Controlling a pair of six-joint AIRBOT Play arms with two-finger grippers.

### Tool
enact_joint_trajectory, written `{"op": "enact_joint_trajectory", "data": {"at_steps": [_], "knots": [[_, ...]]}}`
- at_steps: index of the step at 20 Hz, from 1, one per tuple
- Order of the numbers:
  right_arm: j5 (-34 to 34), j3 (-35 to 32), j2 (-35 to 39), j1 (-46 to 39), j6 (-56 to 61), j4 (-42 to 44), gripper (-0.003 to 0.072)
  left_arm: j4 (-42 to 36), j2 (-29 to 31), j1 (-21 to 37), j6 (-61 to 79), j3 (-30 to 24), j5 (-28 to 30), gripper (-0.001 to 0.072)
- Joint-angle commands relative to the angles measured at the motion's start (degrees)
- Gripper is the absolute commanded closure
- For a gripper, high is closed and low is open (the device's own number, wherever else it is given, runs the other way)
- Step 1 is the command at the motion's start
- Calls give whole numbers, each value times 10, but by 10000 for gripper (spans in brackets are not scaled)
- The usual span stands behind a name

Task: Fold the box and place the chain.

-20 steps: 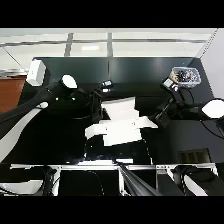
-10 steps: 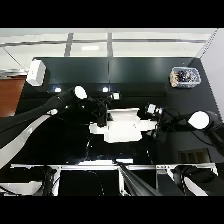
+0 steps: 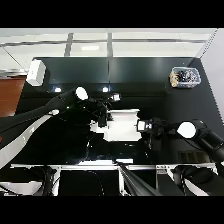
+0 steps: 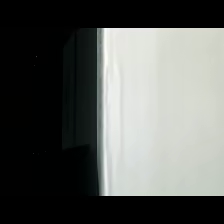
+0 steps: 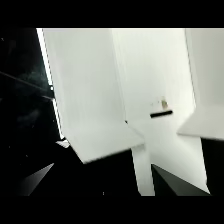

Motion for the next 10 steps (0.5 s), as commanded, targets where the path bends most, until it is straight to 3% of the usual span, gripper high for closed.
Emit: {"op": "enact_joint_trajectory", "data": {"at_steps": [1,5,10], "knots": [[-74,-12,-22,42,-22,46,-16,4,0,0,1,0,3,684],[-162,-9,-38,76,-22,52,-16,4,0,0,1,0,3,683],[-77,57,-39,9,-22,67,-15,4,0,0,1,0,10,683]]}}
